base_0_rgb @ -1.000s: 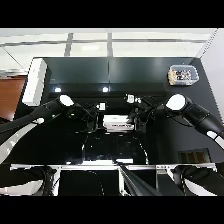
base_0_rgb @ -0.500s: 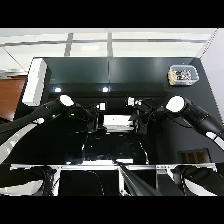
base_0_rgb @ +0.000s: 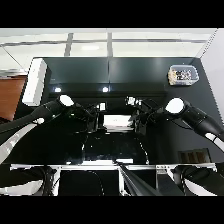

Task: Fold the box and place the chain.

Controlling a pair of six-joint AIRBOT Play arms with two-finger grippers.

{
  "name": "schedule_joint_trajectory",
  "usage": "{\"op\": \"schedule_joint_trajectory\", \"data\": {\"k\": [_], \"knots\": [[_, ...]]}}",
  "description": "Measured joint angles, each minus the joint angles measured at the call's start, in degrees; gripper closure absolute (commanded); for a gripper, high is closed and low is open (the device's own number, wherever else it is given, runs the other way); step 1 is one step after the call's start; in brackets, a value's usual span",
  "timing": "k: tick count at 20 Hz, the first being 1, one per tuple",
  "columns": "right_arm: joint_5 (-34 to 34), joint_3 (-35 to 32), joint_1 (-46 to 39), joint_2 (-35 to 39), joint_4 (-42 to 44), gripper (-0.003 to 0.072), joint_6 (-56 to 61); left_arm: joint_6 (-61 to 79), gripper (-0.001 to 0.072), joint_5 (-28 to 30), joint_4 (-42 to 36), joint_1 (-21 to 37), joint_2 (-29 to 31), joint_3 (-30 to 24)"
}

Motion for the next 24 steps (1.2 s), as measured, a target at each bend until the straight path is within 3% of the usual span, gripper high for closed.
{"op": "schedule_joint_trajectory", "data": {"k": [3, 5, 12, 24], "knots": [[-0.5, 1.0, 0.0, 0.7, 4.0, 0.0423, 6.2, 0.0, 0.0244, 0.0, 0.0, 0.0, 0.0, 0.0], [0.2, 1.4, 0.1, 1.0, 8.8, 0.0676, 13.3, 0.0, 0.0244, 0.0, 0.0, 0.0, 0.0, 0.0], [-1.2, 0.2, 0.4, -2.5, 18.1, 0.0670, 33.4, 0.0, 0.0244, 0.0, 0.0, 0.0, 0.0, 0.0], [-3.5, -0.6, 0.2, -8.7, 18.0, 0.0670, 35.8, 0.0, 0.0244, -0.1, 0.1, 0.0, 0.0, 0.0]]}}
